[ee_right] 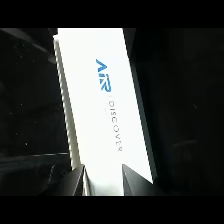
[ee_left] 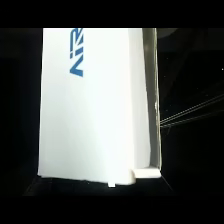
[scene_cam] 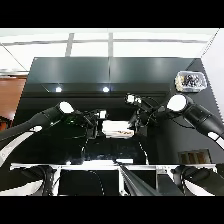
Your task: Fold the box and place the chain.
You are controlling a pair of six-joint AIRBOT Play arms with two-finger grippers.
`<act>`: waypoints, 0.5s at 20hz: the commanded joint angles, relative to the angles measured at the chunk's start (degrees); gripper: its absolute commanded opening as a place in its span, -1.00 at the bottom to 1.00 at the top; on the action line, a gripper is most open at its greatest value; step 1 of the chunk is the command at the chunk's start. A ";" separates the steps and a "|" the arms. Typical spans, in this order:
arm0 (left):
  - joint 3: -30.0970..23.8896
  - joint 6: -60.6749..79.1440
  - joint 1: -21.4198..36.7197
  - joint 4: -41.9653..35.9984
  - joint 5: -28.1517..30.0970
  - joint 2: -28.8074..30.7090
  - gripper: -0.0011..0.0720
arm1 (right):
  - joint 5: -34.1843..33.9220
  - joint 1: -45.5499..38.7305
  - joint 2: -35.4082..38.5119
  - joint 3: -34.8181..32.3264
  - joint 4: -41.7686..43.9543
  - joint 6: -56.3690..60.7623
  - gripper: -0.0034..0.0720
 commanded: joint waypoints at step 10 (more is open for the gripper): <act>0.00 0.09 -0.02 0.02 0.00 -0.02 0.12 | 2.10 0.04 -0.02 0.00 -1.33 0.09 -0.16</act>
